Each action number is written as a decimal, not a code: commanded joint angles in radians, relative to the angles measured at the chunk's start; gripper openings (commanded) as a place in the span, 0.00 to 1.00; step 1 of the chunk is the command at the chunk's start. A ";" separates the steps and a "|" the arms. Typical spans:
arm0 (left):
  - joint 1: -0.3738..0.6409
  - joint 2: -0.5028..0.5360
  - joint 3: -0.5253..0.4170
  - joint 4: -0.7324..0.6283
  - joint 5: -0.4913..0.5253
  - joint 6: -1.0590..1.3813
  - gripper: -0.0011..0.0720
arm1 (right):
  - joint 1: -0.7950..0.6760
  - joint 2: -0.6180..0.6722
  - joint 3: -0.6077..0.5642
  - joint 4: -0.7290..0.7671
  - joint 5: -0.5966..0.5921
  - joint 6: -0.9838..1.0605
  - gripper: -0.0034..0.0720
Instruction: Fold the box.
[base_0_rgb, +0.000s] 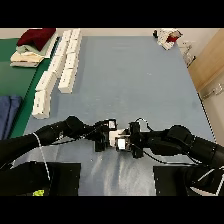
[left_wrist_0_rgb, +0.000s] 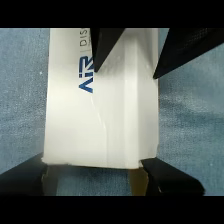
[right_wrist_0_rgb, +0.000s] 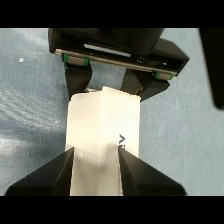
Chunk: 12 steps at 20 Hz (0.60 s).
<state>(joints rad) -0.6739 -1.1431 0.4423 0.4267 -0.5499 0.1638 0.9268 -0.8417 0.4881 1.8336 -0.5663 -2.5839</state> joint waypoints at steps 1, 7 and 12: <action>0.000 -0.001 0.000 0.000 0.000 0.000 0.66 | 0.002 0.000 0.001 -0.021 0.007 0.011 0.57; 0.000 -0.001 0.000 0.000 0.000 0.000 0.66 | 0.002 0.000 0.001 -0.020 0.007 0.010 0.40; 0.000 -0.001 0.000 0.000 0.000 0.000 0.66 | 0.002 0.002 0.001 -0.020 0.006 0.010 0.49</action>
